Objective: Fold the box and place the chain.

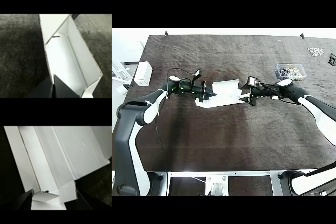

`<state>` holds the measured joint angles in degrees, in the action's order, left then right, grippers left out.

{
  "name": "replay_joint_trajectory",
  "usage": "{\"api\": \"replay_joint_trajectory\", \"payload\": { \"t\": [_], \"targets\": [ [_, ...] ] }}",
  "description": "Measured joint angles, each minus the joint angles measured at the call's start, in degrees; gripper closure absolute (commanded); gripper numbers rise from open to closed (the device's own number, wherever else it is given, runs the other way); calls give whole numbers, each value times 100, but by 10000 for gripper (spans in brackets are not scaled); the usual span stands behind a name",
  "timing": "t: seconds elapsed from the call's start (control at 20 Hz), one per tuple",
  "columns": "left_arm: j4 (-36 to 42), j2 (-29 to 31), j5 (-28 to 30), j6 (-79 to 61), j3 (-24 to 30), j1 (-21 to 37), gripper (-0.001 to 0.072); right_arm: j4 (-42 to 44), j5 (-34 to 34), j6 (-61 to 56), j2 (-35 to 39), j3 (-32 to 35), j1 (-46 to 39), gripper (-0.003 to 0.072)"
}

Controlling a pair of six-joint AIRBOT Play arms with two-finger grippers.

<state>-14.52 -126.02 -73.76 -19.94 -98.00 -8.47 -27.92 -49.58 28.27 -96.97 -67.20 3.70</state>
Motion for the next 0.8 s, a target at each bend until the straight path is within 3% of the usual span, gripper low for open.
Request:
{"api": "replay_joint_trajectory", "payload": {
  "t": [0.5, 0.8],
  "targets": [
    [0, 0, -55, 0, -2, 7, 685, -297, -776, -177, -619, -822, -28, 72],
    [-17, 0, -103, -2, -2, 4, 685, -509, -1416, -638, -741, -953, 15, 72]
  ]
}}
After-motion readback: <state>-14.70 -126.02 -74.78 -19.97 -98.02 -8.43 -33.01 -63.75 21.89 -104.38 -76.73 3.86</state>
